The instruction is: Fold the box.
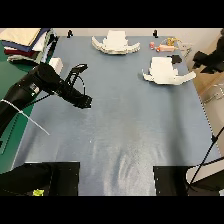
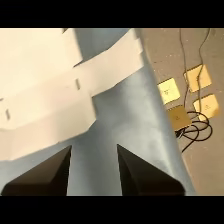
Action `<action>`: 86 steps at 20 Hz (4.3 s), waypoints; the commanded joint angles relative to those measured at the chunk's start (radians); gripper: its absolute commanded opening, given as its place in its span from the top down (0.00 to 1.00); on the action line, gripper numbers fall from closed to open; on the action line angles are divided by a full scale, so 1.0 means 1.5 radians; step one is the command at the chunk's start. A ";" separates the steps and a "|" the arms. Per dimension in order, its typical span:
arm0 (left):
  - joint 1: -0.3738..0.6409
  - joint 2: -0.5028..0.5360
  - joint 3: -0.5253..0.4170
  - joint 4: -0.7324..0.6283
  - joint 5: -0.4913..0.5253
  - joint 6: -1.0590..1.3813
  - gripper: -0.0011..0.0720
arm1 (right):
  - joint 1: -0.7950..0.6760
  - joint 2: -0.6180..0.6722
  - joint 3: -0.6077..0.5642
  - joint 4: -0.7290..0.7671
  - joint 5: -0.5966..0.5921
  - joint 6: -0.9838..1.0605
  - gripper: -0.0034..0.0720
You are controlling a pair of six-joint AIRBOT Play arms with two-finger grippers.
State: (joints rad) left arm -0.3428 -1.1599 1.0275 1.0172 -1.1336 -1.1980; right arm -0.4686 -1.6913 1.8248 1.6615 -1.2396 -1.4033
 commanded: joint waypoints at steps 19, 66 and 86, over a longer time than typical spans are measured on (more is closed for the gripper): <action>0.000 0.000 0.000 0.000 0.000 0.000 0.97 | -0.095 -0.272 0.164 0.312 0.005 -0.385 0.78; 0.000 0.000 0.000 -0.110 0.032 -0.004 0.97 | 0.293 0.320 -0.750 0.432 0.096 -0.373 0.95; 0.146 -0.075 -0.150 -0.267 -0.063 0.278 0.34 | 0.460 0.642 -1.006 0.439 0.314 -0.311 0.95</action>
State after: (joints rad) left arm -0.1318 -1.2148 0.8402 0.7403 -1.2247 -0.9108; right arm 0.2180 -0.7353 0.3206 2.3203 -0.7746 -1.8744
